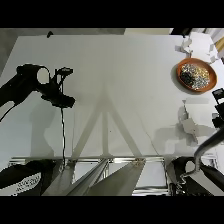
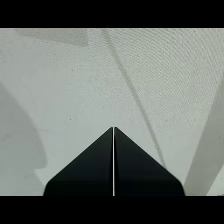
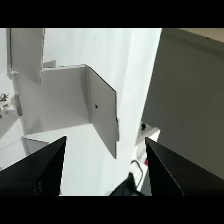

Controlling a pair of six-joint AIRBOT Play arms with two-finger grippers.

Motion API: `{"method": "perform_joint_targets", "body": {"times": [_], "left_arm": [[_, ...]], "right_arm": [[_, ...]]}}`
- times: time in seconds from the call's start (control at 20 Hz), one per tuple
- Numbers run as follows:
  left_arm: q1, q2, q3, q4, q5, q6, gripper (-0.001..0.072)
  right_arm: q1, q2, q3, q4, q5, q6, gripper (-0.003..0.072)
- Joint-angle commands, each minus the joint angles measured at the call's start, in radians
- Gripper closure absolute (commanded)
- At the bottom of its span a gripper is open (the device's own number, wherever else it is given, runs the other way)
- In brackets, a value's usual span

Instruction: Fold the box and place the chain.

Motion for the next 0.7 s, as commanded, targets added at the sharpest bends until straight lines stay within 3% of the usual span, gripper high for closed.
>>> {"method": "perform_joint_targets", "body": {"times": [0.0,0.2,0.45,0.55,0.65], "left_arm": [[-0.001,0.0,0.0,0.0,0.0,0.0,0.0699],[-0.001,0.0,0.0,0.0,0.0,0.0,0.0699],[-0.001,0.0,0.0,0.0,0.0,0.0,0.0699],[-0.001,0.0,0.0,0.0,0.0,0.0,0.0699],[-0.001,0.0,0.0,0.0,0.0,0.0,0.0699]], "right_arm": [[-0.05,-0.08,0.001,-0.032,-0.021,0.055,0.0272],[-0.179,-0.109,0.001,-0.019,-0.139,0.057,0.0297],[-0.181,-0.109,0.001,0.015,-0.257,0.058,0.0315],[-0.181,-0.109,0.001,-0.002,-0.256,0.069,0.0377],[-0.181,-0.109,0.002,-0.002,-0.249,0.07,0.0669]]}}
